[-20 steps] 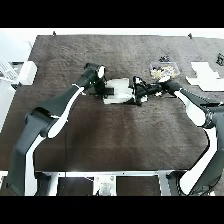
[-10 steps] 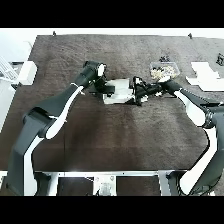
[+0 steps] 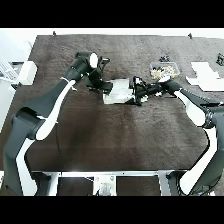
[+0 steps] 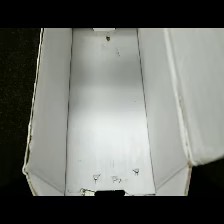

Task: Fold the box and place the chain.

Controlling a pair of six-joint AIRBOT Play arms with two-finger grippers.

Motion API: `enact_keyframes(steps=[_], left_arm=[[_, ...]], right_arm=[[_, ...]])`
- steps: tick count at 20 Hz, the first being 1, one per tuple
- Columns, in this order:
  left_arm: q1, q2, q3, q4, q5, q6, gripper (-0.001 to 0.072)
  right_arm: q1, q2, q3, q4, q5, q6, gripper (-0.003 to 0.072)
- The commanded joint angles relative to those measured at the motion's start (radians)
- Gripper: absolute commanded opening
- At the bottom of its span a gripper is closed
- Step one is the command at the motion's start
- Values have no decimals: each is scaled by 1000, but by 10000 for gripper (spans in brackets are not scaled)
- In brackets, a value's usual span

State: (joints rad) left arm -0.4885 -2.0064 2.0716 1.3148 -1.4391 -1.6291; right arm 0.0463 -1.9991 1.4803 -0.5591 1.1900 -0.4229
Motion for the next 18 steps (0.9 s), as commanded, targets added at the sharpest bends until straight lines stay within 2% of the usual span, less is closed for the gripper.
enact_keyframes(steps=[1,4,7,8,10,12,13,14,15,17,18], left_arm=[[39,21,-1,-138,-103,257,558],[103,44,-9,-333,-206,570,557],[184,50,-26,-523,-353,890,556],[216,48,-42,-558,-393,948,555],[272,48,-88,-566,-383,957,555],[303,48,-142,-465,-298,1015,556],[303,47,-172,-421,-210,1058,558],[303,44,-203,-418,-116,1099,606],[297,42,-240,-424,-23,1150,720],[284,42,-301,-427,126,1334,720],[277,42,-327,-448,171,1404,720]], right_arm=[[0,0,0,0,0,0,627],[0,0,0,0,0,0,626],[0,0,0,0,0,0,626],[0,0,0,0,0,0,627],[0,0,0,0,0,0,626],[0,0,0,0,0,0,626],[0,0,0,0,0,0,627],[0,0,0,0,0,0,626],[0,0,0,0,0,0,626],[0,0,0,0,0,0,626],[0,0,0,0,0,0,627]])
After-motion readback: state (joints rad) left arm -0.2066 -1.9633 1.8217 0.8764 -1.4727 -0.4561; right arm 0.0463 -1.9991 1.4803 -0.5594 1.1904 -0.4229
